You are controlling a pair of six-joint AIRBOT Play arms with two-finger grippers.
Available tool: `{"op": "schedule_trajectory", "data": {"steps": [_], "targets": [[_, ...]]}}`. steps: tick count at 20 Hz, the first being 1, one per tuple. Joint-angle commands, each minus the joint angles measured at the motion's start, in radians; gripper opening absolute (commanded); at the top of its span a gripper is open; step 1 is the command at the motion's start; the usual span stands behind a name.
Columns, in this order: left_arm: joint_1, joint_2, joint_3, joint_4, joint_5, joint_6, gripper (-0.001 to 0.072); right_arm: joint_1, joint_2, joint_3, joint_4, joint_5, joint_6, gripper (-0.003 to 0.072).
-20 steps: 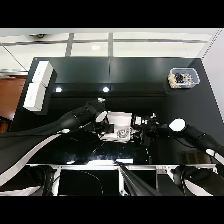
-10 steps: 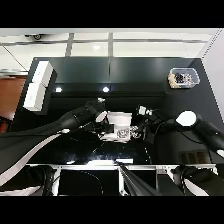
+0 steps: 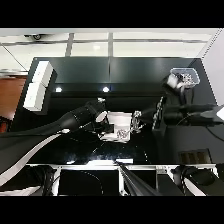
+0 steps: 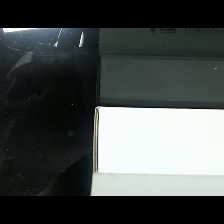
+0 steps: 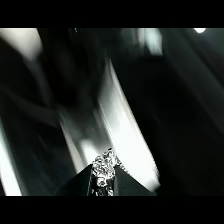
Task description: Fold the box and place the chain.
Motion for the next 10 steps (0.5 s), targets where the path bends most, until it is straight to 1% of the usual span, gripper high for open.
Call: {"op": "schedule_trajectory", "data": {"steps": [1, 5, 7, 8, 10], "targets": [[0.001, 0.0, 0.0, 0.0, 0.0, 0.0, 0.003, 0.003, 0.015, 0.072, 0.251, -0.033, 0.09, 0.0046], [0.001, 0.0, 0.0, 0.0, 0.0, 0.0, 0.003, 0.003, 0.015, 0.181, 0.269, -0.031, 0.106, 0.0046], [0.001, 0.0, 0.0, 0.0, 0.0, 0.0, 0.003, 0.003, 0.014, 0.197, 0.271, -0.034, 0.14, 0.0046], [0.001, 0.0, 0.0, 0.0, 0.0, 0.0, 0.003, 0.003, 0.011, 0.197, 0.257, -0.027, 0.16, 0.0046], [0.001, 0.0, 0.0, 0.0, 0.0, 0.0, 0.003, 0.008, -0.014, 0.188, 0.162, 0.02, 0.2, 0.0046]]}}
